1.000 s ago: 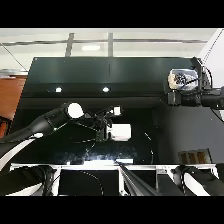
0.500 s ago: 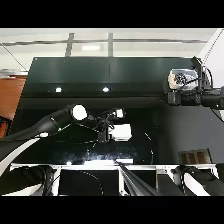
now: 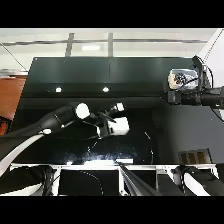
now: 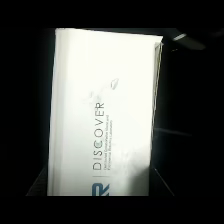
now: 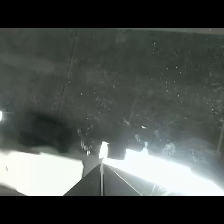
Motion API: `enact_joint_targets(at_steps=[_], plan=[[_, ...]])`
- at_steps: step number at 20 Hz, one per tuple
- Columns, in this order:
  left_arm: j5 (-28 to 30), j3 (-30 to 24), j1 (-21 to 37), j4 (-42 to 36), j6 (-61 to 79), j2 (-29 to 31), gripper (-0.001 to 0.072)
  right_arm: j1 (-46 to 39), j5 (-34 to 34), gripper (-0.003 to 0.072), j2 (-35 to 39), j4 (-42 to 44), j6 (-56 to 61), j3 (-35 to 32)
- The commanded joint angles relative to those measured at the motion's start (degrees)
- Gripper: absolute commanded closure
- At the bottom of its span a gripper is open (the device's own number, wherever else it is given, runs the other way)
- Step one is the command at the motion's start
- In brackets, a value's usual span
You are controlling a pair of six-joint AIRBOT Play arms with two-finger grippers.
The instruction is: Fold the box and place the chain.
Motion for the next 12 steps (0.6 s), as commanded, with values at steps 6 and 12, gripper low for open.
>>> enact_joint_targets(at_steps=[6, 12], plan=[[1.14, 14.84, 33.24, 11.63, -20.41, -2.62, 0.0392, -0.02, -1.29, 0.0655, 0.04, 0.02, 0.15, 0.07], [-11.04, 39.63, 57.64, 14.75, -29.44, -20.87, 0.0392, 0.02, -1.38, 0.0655, 0.04, 0.04, 0.83, 0.07]])
